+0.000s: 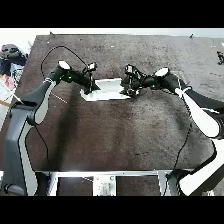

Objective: Fold the box and place the chain.

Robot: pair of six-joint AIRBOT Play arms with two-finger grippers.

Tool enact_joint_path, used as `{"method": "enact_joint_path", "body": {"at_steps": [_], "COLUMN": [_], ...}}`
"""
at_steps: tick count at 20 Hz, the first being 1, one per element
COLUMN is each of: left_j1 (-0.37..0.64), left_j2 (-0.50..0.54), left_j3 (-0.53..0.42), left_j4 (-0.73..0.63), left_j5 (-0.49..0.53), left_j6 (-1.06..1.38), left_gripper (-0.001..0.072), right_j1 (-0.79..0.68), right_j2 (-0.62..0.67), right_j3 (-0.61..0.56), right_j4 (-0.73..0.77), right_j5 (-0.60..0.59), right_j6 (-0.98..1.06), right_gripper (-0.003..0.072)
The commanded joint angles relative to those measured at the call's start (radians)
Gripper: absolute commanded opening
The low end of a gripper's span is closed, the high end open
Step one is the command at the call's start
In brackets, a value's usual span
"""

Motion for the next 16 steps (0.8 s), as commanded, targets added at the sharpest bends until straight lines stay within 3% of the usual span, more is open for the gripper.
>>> {"method": "enact_joint_path", "body": {"at_steps": [1,9,16], "left_j1": [0.0,0.0,0.0], "left_j2": [-0.001,0.0,-0.001], "left_j3": [0.0,0.0,0.0], "left_j4": [0.0,0.0,0.0], "left_j5": [0.0,0.0,0.0], "left_j6": [0.0,0.0,0.0], "left_gripper": [0.0011,0.0011,0.0011], "right_j1": [-0.005,-0.004,0.018], "right_j2": [-0.057,-0.169,-0.22], "right_j3": [0.066,0.2,0.246], "right_j4": [-0.018,-0.029,-0.114], "right_j5": [0.088,0.233,0.255], "right_j6": [0.004,0.021,0.047], "right_gripper": [0.0603,0.0603,0.0602]}}
